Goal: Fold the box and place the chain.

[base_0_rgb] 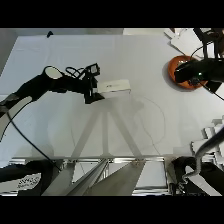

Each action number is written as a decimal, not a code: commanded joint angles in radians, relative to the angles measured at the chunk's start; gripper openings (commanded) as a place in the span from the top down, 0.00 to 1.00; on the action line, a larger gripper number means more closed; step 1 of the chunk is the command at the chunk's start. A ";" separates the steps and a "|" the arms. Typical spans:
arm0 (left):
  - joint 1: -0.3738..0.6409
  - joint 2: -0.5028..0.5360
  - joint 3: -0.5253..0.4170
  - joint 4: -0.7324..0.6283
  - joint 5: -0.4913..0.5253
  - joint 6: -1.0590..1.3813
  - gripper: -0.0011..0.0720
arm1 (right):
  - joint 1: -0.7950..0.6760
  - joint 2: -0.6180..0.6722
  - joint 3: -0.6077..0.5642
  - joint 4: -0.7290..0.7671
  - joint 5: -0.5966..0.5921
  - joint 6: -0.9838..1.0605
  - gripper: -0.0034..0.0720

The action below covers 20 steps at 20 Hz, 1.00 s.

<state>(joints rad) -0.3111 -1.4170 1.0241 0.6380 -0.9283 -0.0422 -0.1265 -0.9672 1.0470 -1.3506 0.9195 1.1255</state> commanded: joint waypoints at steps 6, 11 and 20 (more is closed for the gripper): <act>0.001 0.403 0.001 0.339 0.206 -0.465 0.98 | 0.000 0.001 0.001 0.000 0.000 0.000 0.94; 0.003 0.513 0.001 0.859 0.296 -0.933 0.98 | 0.000 0.001 0.001 0.000 0.000 0.000 0.94; 0.347 0.464 0.001 0.993 0.287 -1.294 0.97 | 0.000 0.001 0.001 0.000 0.000 0.000 0.94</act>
<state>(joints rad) -0.0845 -0.9314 1.0237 1.5890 -0.6476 -1.2198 -0.1265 -0.9672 1.0470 -1.3506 0.9195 1.1255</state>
